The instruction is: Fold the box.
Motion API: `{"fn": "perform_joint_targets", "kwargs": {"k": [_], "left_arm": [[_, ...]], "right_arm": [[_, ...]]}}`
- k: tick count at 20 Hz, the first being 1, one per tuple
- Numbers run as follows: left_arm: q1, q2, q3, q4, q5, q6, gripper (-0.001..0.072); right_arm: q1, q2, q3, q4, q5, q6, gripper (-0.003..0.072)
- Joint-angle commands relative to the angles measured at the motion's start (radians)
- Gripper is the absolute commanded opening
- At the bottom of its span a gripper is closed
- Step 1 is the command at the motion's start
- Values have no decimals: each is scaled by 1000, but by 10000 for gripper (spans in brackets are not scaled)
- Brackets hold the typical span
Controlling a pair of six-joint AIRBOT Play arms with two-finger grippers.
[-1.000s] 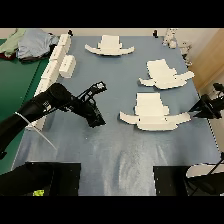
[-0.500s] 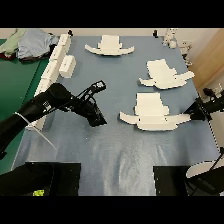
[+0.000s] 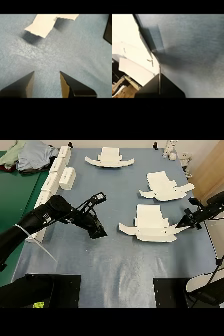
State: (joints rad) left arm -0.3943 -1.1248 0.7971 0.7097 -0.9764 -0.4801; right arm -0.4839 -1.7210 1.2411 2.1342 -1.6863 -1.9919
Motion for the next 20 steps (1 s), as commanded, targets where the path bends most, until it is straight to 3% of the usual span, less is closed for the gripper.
{"fn": "perform_joint_targets", "kwargs": {"k": [1,5,6,7,17,19,20], "left_arm": [[1,0,1,-1,-2,-1,488],[1,0,1,-97,1,-11,487],[1,0,1,-132,2,-11,474],[1,0,1,-152,3,-23,408],[3,0,1,-144,20,-123,406],[3,0,1,-117,32,-165,550],[7,0,1,-84,42,-200,548]], "right_arm": [[24,7,0,1,-9,-7,4],[69,97,-72,69,63,-18,2],[101,149,-122,81,117,-26,2],[139,203,-177,87,176,-25,2],[652,748,-699,106,687,232,2],[716,821,-766,106,760,275,2],[744,845,-790,100,786,298,2]]}}
